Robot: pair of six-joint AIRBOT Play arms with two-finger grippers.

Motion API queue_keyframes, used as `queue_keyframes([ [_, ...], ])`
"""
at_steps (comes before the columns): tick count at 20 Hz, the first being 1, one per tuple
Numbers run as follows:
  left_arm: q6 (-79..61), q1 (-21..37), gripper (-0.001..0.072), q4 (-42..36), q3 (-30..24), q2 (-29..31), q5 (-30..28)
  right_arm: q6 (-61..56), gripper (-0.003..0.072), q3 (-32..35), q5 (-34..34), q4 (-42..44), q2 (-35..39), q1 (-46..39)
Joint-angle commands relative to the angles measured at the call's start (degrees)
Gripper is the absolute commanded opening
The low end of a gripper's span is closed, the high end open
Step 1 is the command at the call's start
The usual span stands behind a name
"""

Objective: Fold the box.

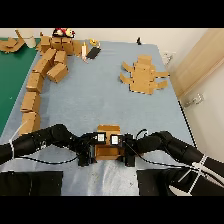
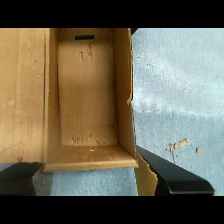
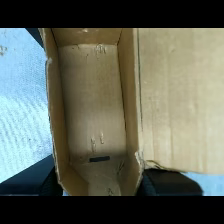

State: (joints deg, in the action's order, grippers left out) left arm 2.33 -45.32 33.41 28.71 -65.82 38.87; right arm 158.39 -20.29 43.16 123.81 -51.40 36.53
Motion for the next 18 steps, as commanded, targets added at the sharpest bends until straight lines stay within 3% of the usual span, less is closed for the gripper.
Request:
queue_keyframes([
  [1,0.0,-0.24,0.0697,-0.46,-0.33,-0.39,-0.83,-0.2,0.0451,0.0,-0.02,0.02,0.02,-0.02],
  [7,0.02,-2.51,0.0695,-0.68,-0.33,-0.74,-5.33,-0.2,0.0451,0.0,-0.02,0.02,0.02,-0.02],
  [9,0.0,-2.51,0.0448,-0.63,-0.33,-0.76,-5.44,-0.2,0.0451,0.0,-0.02,0.02,0.02,-0.02],
  [18,0.02,-2.51,0.0451,-0.63,-0.33,-0.79,-5.33,-0.2,0.0451,0.0,-0.02,0.02,0.02,-0.02],
])
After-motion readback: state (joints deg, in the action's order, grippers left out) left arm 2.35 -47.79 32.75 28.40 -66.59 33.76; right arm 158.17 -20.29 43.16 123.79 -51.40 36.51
